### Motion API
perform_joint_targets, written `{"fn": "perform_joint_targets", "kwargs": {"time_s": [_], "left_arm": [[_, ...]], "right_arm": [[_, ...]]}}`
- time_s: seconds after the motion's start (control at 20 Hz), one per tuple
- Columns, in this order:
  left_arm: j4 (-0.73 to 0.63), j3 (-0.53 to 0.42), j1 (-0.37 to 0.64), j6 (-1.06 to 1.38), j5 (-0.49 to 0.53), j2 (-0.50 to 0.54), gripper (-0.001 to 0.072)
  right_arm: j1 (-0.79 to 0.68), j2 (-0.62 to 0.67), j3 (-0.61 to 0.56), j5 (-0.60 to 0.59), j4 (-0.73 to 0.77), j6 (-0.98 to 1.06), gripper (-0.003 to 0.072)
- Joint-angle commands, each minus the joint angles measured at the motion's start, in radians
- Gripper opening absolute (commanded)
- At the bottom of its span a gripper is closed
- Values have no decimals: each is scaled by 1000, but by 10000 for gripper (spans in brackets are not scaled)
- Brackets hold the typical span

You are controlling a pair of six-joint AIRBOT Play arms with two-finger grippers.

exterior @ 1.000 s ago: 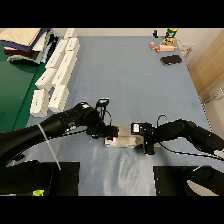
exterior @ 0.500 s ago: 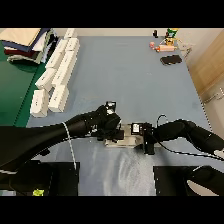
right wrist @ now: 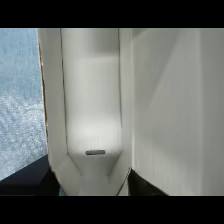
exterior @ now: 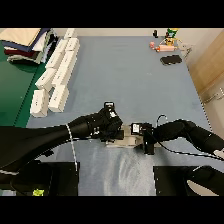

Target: Fold the box.

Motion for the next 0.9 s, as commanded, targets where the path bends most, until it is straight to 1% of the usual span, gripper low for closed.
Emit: {"fn": "perform_joint_targets", "kwargs": {"time_s": [0.0, 0.05, 0.1, 0.2, 0.3, 0.4, 0.6, 0.65, 0.8, 0.85], "left_arm": [[-14, 3, -1, -7, -1, 3, 310], [-15, 8, -1, -9, -8, 3, 513], [-19, 18, -1, -8, -17, 3, 529], [-18, 47, 0, -7, -50, 3, 529], [-10, 77, 2, 7, -112, 13, 529], [-10, 88, 15, 33, -181, 47, 528], [-10, 88, 49, 73, -284, 162, 526], [-9, 87, 57, 88, -312, 195, 468], [-3, 60, 88, 173, -362, 277, 91], [-8, 39, 107, 214, -368, 300, 14]], "right_arm": [[0, 0, 0, 0, 0, 0, 459], [0, 0, 0, 0, 0, 0, 460], [0, 0, 0, 0, 0, 0, 459], [0, 0, 0, 0, 0, 0, 459], [0, 0, 0, 0, 0, 0, 459], [0, 0, 0, 0, 0, 0, 459], [0, 0, 0, 0, 0, 0, 460], [0, 0, 0, 0, 0, 0, 459], [0, 0, 0, 0, 0, 0, 459], [0, 0, 0, 0, 0, 0, 459]]}}
